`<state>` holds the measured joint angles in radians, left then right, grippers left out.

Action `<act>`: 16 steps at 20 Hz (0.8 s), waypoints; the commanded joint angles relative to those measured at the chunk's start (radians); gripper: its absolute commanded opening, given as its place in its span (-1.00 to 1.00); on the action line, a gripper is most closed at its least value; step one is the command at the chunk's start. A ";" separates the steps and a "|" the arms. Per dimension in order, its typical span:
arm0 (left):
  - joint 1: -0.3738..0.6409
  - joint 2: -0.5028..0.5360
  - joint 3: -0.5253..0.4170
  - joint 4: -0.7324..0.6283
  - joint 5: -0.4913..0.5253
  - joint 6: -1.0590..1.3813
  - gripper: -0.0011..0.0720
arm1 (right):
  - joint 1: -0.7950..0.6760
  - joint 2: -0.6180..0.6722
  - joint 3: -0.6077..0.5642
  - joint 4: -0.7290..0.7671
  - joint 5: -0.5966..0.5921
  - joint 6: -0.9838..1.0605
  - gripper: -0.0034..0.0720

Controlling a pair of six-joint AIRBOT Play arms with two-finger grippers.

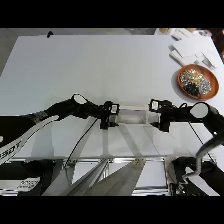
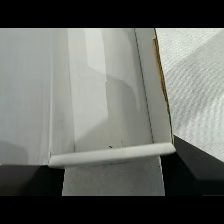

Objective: Fold the box and place the chain.

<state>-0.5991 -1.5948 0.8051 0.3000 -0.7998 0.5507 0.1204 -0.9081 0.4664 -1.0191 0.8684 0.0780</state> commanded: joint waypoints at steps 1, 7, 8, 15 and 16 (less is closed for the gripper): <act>0.000 -0.001 0.000 0.000 0.000 0.000 -0.56 | 0.000 0.140 0.001 -0.043 0.035 0.146 0.33; 0.000 -0.001 0.000 0.000 0.000 0.000 -0.56 | 0.000 0.185 0.001 0.274 0.035 0.176 -0.86; 0.000 -0.001 0.000 0.000 0.000 0.000 -0.56 | 0.001 0.179 0.001 0.332 0.013 0.175 -0.86; 0.000 -0.001 0.000 0.000 0.000 -0.001 -0.56 | 0.001 0.009 0.001 0.443 -0.192 0.152 -0.86; 0.000 0.000 0.000 0.000 0.000 0.000 -0.56 | 0.001 -0.027 0.001 0.457 -0.233 0.152 -0.86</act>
<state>-0.5991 -1.5948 0.8051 0.3004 -0.8005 0.5499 0.1207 -0.8566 0.4664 -0.6189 0.7578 0.2317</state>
